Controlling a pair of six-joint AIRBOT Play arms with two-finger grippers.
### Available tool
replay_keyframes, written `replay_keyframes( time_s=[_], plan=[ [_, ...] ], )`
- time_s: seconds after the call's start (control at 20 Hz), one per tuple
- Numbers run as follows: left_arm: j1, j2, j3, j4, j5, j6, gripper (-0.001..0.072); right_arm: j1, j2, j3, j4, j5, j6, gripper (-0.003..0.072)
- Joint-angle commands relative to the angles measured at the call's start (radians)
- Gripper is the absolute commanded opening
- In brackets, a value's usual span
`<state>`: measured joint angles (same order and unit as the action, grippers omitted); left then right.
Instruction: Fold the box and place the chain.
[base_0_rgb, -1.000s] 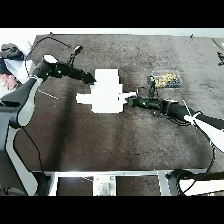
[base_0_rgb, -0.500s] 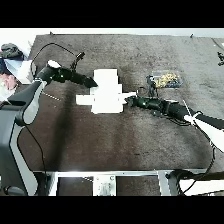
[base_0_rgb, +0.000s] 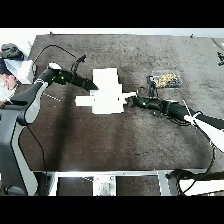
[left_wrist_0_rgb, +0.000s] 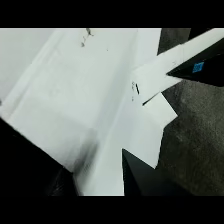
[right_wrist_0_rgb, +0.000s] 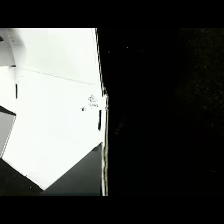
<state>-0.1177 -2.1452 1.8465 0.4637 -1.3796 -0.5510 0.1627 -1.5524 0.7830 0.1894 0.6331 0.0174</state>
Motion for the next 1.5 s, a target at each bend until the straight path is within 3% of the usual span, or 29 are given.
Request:
replay_keyframes(
  time_s=[0.0,0.55,0.85,0.9,0.95,1.05,1.35,1.45],
  plan=[
    [0.0,-0.001,0.0,-0.024,-0.047,0.01,0.025,0.0,0.0,0.0,-0.002,-0.013,0.0,0.0014],
    [-0.031,-0.001,0.0,-0.024,-0.04,0.04,0.0243,0.0,0.0,0.0,-0.007,-0.012,0.0,0.0015],
    [-0.028,-0.001,0.0,-0.019,-0.053,0.04,0.0104,0.0,0.0,0.0,-0.011,-0.013,0.0,0.0015],
    [-0.028,-0.001,0.0,-0.015,-0.053,0.057,0.0012,0.0,0.0,0.0,-0.024,-0.012,0.0,0.0016],
    [-0.028,-0.001,0.0,-0.013,-0.058,0.074,0.0011,0.0,0.0,0.0,-0.037,-0.012,0.0,0.0023],
    [-0.028,-0.001,0.0,-0.013,-0.08,0.139,0.001,-0.007,0.006,0.0,-0.053,-0.008,0.0,0.0422],
    [-0.028,0.0,0.0,-0.012,-0.146,0.482,0.0009,-0.105,0.122,0.001,-0.069,-0.002,0.043,0.0422],
    [-0.028,0.004,0.0,-0.012,-0.151,0.566,0.0007,-0.135,0.13,0.031,-0.239,0.005,0.219,0.0423]
  ],
)
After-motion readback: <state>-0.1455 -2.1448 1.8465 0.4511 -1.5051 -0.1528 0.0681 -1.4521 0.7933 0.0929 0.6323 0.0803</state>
